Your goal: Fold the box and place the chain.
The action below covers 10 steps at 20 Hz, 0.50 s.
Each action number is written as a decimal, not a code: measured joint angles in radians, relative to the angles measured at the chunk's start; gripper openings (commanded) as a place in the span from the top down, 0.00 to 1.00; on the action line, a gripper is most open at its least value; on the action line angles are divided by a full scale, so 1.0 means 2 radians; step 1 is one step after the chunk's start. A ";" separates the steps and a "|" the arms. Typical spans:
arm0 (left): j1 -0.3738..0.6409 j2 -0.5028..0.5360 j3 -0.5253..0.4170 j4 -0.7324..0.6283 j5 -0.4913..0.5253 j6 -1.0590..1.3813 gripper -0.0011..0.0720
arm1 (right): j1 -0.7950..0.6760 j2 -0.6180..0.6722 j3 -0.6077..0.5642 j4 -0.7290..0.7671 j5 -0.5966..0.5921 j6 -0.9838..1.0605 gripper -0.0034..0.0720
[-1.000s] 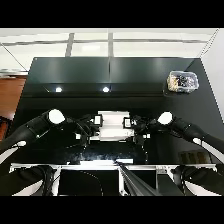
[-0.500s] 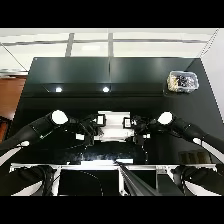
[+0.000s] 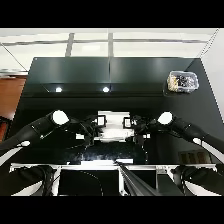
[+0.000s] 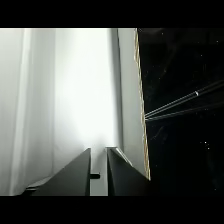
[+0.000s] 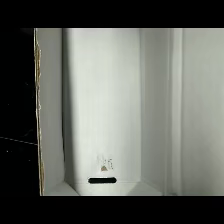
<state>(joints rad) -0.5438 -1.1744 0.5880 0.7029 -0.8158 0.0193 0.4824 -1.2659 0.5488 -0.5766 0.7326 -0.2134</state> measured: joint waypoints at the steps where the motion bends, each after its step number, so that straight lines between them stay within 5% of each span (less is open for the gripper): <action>1: 0.003 0.006 0.005 0.000 -0.006 -0.001 0.95 | 0.000 0.000 0.000 0.000 0.000 0.000 0.30; 6: 0.062 0.077 0.023 0.013 -0.092 -0.058 0.95 | 0.000 0.000 0.000 0.000 0.000 0.000 0.30; 10: 0.171 0.135 0.026 0.062 -0.178 -0.208 0.95 | 0.000 0.000 0.000 0.000 0.000 0.000 0.30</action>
<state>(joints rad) -0.2008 -0.9035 0.6407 0.8272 -1.1717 -0.3973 0.4824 -1.2659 0.5488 -0.5766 0.7326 -0.2138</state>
